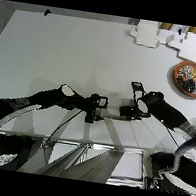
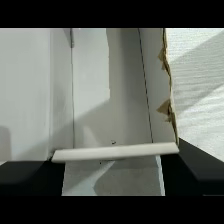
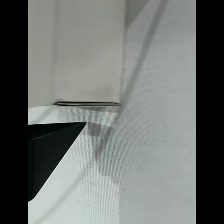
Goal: Fold the box and place the chain.
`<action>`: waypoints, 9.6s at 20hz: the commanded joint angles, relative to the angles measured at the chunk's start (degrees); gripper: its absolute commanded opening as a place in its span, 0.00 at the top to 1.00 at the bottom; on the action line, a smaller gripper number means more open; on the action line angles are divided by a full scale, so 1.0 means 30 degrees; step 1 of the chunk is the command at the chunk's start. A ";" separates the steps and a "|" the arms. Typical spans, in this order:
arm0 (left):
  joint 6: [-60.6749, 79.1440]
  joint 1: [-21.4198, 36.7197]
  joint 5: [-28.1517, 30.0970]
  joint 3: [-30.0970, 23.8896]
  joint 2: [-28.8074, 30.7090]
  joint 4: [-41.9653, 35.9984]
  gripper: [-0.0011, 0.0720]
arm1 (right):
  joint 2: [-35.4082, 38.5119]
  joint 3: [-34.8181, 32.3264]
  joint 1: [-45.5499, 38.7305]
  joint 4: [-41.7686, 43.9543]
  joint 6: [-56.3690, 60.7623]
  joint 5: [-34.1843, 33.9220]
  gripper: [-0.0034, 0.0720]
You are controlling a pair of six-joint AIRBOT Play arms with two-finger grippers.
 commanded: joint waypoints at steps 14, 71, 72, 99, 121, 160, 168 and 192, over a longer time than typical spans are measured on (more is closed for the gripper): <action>-0.0044 -0.0007 0.0007 -0.0007 0.0015 -0.0015 0.61 | 0.4014 1.0280 -0.6987 -0.3191 -1.1125 0.3475 0.54; -0.0044 -0.0007 0.0007 -0.0007 0.0007 -0.0015 0.61 | -0.2426 1.1890 -1.8804 0.0437 -1.4775 0.2171 0.93; -0.0044 -0.0007 0.0007 -0.0007 0.0015 -0.0015 0.61 | -0.1326 1.1890 -1.8739 0.1020 -1.4979 0.2484 0.93; -0.0044 -0.0007 0.0007 -0.0007 0.0015 -0.0015 0.61 | 1.2560 0.7380 -0.4517 0.8298 -1.0943 0.5530 0.93; -0.0044 -0.0007 0.0007 -0.0007 0.0015 -0.0015 0.61 | 0.8612 -0.1566 -0.0350 0.5464 -1.1278 -0.2433 0.92; -0.0044 -0.0007 0.0007 -0.0007 0.0015 -0.0015 0.61 | 0.6113 -0.2390 -0.0576 0.4503 -1.3078 -0.0699 0.69; -0.0044 -0.0007 0.0007 -0.0007 0.0015 -0.0015 0.61 | 0.6054 -0.2390 -0.0576 0.4517 -1.3078 -0.0379 0.73; -0.0044 -0.0007 0.0000 -0.0007 0.0015 -0.0015 0.61 | 1.0316 -0.1778 -0.0576 0.4452 -1.3100 0.2572 0.93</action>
